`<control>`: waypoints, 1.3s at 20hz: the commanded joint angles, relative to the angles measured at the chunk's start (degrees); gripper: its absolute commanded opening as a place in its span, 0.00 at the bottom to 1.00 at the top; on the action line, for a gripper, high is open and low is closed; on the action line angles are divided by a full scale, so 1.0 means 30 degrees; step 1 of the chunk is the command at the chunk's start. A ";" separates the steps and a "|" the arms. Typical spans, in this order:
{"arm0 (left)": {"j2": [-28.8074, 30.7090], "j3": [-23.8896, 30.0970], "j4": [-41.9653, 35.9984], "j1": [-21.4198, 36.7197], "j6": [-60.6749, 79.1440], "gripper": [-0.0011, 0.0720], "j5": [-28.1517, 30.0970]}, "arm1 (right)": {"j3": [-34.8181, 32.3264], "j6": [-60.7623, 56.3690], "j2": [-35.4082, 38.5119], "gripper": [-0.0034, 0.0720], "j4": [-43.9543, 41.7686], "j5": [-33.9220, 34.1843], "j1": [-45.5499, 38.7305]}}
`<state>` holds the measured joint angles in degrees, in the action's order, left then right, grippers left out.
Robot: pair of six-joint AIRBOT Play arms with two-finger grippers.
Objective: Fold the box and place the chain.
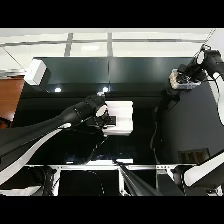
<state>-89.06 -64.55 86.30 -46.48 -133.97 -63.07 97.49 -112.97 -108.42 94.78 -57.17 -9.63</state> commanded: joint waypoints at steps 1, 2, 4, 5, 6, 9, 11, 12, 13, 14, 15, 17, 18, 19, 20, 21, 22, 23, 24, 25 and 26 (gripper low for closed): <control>0.0000 -0.0015 0.0000 0.0007 0.0000 0.05 -0.0029 | 0.0765 0.0342 -0.0903 0.82 -0.0743 -0.0583 -0.0131; 0.0000 -0.0015 0.0000 0.0007 0.0007 0.05 -0.0029 | 0.0765 0.0342 -0.0976 0.76 -0.0736 -0.0576 -0.0131; 0.0000 -0.0015 0.0000 0.0007 0.0000 0.05 -0.0036 | 0.0765 0.0328 -0.1056 0.54 -0.0736 -0.0634 -0.0131; 0.0000 -0.0015 0.0000 0.0007 0.0000 0.05 -0.0036 | 0.0765 0.0321 -0.1064 0.49 -0.0729 -0.0685 -0.0131; 0.0000 -0.0015 0.0000 0.0007 0.0000 0.05 -0.0036 | 0.0794 0.0321 -0.1064 0.39 -0.0641 -0.0787 -0.0168; 0.0000 -0.0015 -0.0007 0.0007 0.0000 0.05 -0.0051 | 0.1821 0.0612 -0.0809 0.06 -0.0503 -0.2280 -0.0393; 0.0000 -0.0015 0.0000 0.0007 0.0000 0.05 -0.0044 | 0.3067 0.2193 -0.0124 0.06 -0.0590 -0.3082 -0.0597; 0.0000 -0.0015 0.0000 0.0007 0.0000 0.05 -0.0044 | 0.3781 0.2973 0.0291 0.06 -0.0794 -0.3563 -0.0699; 0.0000 -0.0015 0.0000 0.0007 0.0000 0.05 -0.0044 | 0.4481 0.4022 0.0860 0.06 -0.1246 -0.3971 -0.0780; 0.0000 -0.0015 0.0000 0.0007 0.0000 0.05 -0.0044 | 0.5166 0.4845 0.1508 0.06 -0.1683 -0.4408 -0.0838; 0.0000 -0.0015 0.0000 0.0007 0.0007 0.05 -0.0044 | 0.5741 0.5435 0.2135 0.06 -0.1909 -0.4845 -0.0838; 0.0000 -0.0015 0.0007 0.0007 0.0007 0.05 -0.0044 | 0.6492 0.6484 0.3621 0.05 -0.2703 -0.5617 -0.0823; 0.0000 -0.0015 0.0036 0.0015 0.0007 0.05 -0.0044 | 0.6492 0.6696 0.4459 0.05 -0.3366 -0.5763 -0.0838; 0.0000 -0.0015 0.0036 0.0029 0.0007 0.05 -0.0044 | 0.6492 0.7176 0.5311 0.05 -0.4284 -0.6164 -0.0831; 0.0000 -0.0015 0.0036 0.0029 0.0007 0.05 -0.0044 | 0.6484 0.7446 0.6003 0.05 -0.5122 -0.6805 -0.0801; 0.0000 -0.0015 0.0029 0.0080 0.0007 0.05 -0.0029 | 0.6477 0.7635 0.6688 0.05 -0.5996 -0.7679 -0.0765; 0.0000 -0.0015 0.0036 0.0124 0.0000 0.05 -0.0007 | 0.6470 0.7810 0.7337 0.05 -0.6688 -0.8400 -0.0678; 0.0000 -0.0015 0.0029 0.0168 0.0000 0.05 0.0000 | 0.6317 0.7876 0.7992 0.05 -0.7621 -0.8641 -0.0583; 0.0000 -0.0015 0.0029 0.0211 0.0000 0.05 0.0000 | 0.5923 0.8174 0.8823 0.05 -0.8597 -0.8612 -0.0532; 0.0000 -0.0015 0.0051 0.0248 0.0007 0.05 -0.0007 | 0.5457 0.8444 0.9581 0.05 -0.9551 -0.8823 -0.0495; 0.0000 -0.0015 0.0044 0.0270 0.0007 0.05 -0.0007 | 0.4794 0.8779 1.0433 0.05 -1.0535 -0.9202 -0.0444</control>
